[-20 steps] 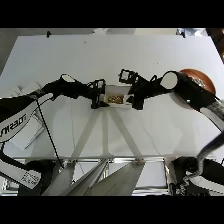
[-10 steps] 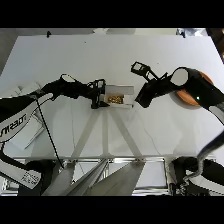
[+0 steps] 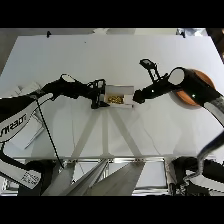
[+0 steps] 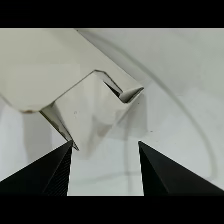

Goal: Fold the box and place the chain.

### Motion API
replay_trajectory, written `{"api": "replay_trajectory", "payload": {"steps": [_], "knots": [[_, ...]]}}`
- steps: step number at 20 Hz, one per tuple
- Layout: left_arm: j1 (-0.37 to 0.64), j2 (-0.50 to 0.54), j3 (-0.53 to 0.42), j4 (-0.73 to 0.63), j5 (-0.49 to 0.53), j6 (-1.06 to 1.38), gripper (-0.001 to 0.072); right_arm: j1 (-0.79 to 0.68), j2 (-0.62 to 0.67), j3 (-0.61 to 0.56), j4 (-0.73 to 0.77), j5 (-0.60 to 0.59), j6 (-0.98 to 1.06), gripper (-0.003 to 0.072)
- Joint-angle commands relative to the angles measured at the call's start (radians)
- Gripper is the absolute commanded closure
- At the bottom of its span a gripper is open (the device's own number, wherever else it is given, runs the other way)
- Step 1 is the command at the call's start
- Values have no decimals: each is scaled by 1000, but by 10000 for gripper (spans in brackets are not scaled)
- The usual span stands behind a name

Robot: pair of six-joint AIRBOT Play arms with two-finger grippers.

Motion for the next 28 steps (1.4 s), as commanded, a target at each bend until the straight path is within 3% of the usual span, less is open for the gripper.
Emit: {"api": "replay_trajectory", "payload": {"steps": [1, 7, 10, 17, 18, 21, 23, 24, 26, 28], "knots": [[1, 1, 1, 0, 0, 0, 197, 5, -39, 0, 44, -5, 130, 228], [1, 1, 1, 0, 0, 0, 197, 63, -107, 0, 45, -113, 241, 234], [1, 1, 1, 0, 0, 0, 197, 80, -107, 1, 16, -163, 319, 305], [1, 1, 1, 0, 0, 0, 197, 113, -107, 1, -155, -158, 444, 460], [1, 1, 1, 0, 0, 0, 197, 113, -107, 1, -165, -157, 456, 517], [1, 1, 1, 0, 0, 0, 197, 115, -106, 4, -176, -158, 459, 522], [1, 1, 1, 0, 0, 0, 197, 124, -106, 11, -253, -154, 528, 585], [1, 1, 1, 0, 0, 0, 197, 133, -106, 13, -294, -153, 561, 582], [1, 1, 1, 0, 0, 0, 197, 153, -106, 13, -336, -153, 565, 438], [1, 1, 1, 0, 0, 0, 197, 169, -106, 14, -350, -153, 577, 438]]}}
